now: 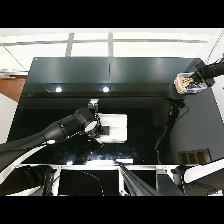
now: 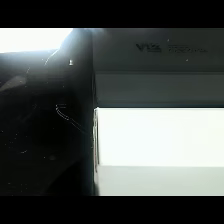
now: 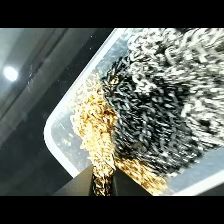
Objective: Fold the box and place the chain.
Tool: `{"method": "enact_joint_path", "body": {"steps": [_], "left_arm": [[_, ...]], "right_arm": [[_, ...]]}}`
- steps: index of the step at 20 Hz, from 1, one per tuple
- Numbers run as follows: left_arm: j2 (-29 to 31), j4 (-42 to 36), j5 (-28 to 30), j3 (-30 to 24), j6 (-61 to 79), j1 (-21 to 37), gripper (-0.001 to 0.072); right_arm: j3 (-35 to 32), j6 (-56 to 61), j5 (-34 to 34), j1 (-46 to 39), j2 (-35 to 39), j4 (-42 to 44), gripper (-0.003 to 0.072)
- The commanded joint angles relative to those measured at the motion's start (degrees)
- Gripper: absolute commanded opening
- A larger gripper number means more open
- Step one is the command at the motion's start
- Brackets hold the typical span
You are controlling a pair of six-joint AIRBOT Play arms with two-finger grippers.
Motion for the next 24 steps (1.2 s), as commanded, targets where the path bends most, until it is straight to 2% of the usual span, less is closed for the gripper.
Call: {"method": "enact_joint_path", "body": {"steps": [1,3,6,8,14,20,24], "left_arm": [[0.0,0.0,0.0,0.0,0.0,0.0,0.0031],[0.0,0.0,-0.1,0.0,0.0,0.0,0.003],[0.0,0.0,-0.2,0.0,0.0,0.0,0.003],[0.0,0.0,-0.7,0.0,0.0,0.0,0.003],[0.0,0.0,-1.4,0.0,0.0,0.0,0.003],[0.0,0.0,-1.4,0.0,0.0,0.0,0.003],[0.0,0.0,-1.4,0.0,0.0,0.0,0.003]], "right_arm": [[0.0,-3.6,2.5,-1.3,1.7,1.0,0.0032],[0.0,-5.9,2.9,-1.3,2.0,3.7,0.0032],[0.0,-15.6,1.0,-1.3,5.5,10.6,0.0032],[0.0,-23.1,1.9,-1.3,10.3,12.0,0.0033],[0.1,-28.9,0.1,-1.9,27.2,12.2,0.0033],[0.0,-32.2,8.6,-0.6,41.4,12.5,0.0033],[-0.6,-32.7,11.3,8.2,48.5,8.2,0.0032]]}}
